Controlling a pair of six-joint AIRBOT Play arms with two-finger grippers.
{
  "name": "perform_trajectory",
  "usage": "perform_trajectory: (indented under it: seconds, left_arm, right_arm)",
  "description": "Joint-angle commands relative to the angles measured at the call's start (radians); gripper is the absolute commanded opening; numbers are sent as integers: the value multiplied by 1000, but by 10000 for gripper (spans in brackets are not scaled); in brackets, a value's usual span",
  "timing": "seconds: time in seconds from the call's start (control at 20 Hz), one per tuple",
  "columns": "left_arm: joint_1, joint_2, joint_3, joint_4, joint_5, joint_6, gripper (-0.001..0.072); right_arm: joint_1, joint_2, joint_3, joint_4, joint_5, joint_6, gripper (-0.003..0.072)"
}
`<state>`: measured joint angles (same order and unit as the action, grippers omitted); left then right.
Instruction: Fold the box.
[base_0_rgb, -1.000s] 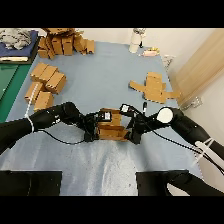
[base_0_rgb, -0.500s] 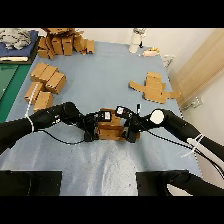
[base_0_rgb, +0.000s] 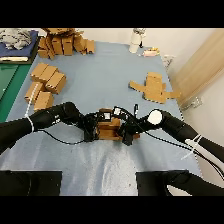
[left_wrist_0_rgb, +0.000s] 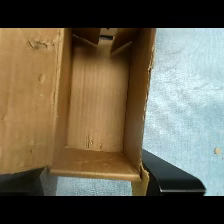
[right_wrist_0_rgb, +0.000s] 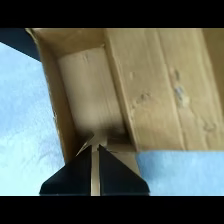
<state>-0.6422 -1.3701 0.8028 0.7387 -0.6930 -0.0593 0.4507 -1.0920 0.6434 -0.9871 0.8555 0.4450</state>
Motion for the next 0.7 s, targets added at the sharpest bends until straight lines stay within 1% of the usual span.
perform_trajectory:
  seconds: [0.0,0.1,0.15,0.2,0.25,0.3,0.4,0.45,0.5,0.55,0.6,0.65]
  left_arm:
    - [0,0,0,-2,2,-1,480]
    - [0,0,0,-2,2,-1,480]
    - [0,0,0,-2,2,-1,480]
    - [0,0,0,-2,2,-1,481]
    - [0,0,0,-2,2,-1,480]
    - [0,0,0,-2,2,-1,480]
    - [0,0,0,-2,2,-1,480]
    - [0,0,0,-2,2,-1,480]
    - [0,0,0,-2,2,-1,481]
    - [0,0,0,-2,1,-1,481]
    - [0,0,0,-2,1,-1,480]
    - [0,0,0,-2,2,-1,480]
  right_arm:
    - [26,-6,-1,11,-38,-2,76]
    - [26,-6,-1,11,-47,-2,77]
    - [26,-6,0,11,-45,-2,100]
    - [25,-6,-1,11,-45,-2,216]
    - [26,-6,-1,11,-45,-1,361]
    - [25,-6,-1,11,-44,-1,388]
    - [25,-6,-1,11,-44,-1,387]
    - [25,-5,-1,12,-43,-1,379]
    - [25,-3,0,12,-35,0,273]
    - [25,3,0,6,-8,0,79]
    - [25,15,0,-6,24,19,59]
    - [25,31,0,-30,58,68,58]
